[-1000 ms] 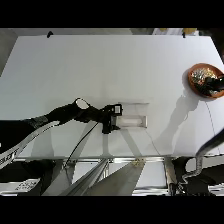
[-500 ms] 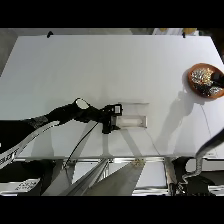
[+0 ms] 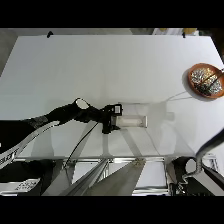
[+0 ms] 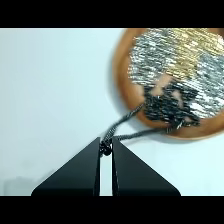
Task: Fold the box and place the chain.
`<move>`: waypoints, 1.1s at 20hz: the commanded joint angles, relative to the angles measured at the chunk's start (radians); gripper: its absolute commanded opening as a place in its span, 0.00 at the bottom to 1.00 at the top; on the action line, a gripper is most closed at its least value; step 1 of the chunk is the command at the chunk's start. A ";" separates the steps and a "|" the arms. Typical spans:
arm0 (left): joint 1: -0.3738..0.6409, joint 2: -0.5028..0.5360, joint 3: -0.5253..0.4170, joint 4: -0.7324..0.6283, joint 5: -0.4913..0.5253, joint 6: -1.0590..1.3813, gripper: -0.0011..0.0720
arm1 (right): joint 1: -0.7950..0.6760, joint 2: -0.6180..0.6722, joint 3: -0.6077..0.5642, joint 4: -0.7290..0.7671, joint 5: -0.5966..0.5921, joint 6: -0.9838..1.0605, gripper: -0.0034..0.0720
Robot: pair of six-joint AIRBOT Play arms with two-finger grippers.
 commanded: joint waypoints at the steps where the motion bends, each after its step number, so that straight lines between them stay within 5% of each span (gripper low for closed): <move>1: 0.000 0.000 0.000 0.000 0.000 0.000 0.44 | 0.087 0.169 0.000 0.058 0.096 -0.014 0.07; 9: 0.000 0.000 0.000 0.000 0.000 0.000 0.44 | 0.336 0.317 0.000 0.068 0.271 -0.001 0.07; 15: 0.000 0.000 0.000 0.001 0.000 0.000 0.44 | 0.548 0.337 -0.043 0.233 0.294 0.010 0.07; 22: 0.000 0.000 0.000 0.000 0.000 0.000 0.44 | 0.860 0.335 -0.308 0.153 0.063 0.028 0.07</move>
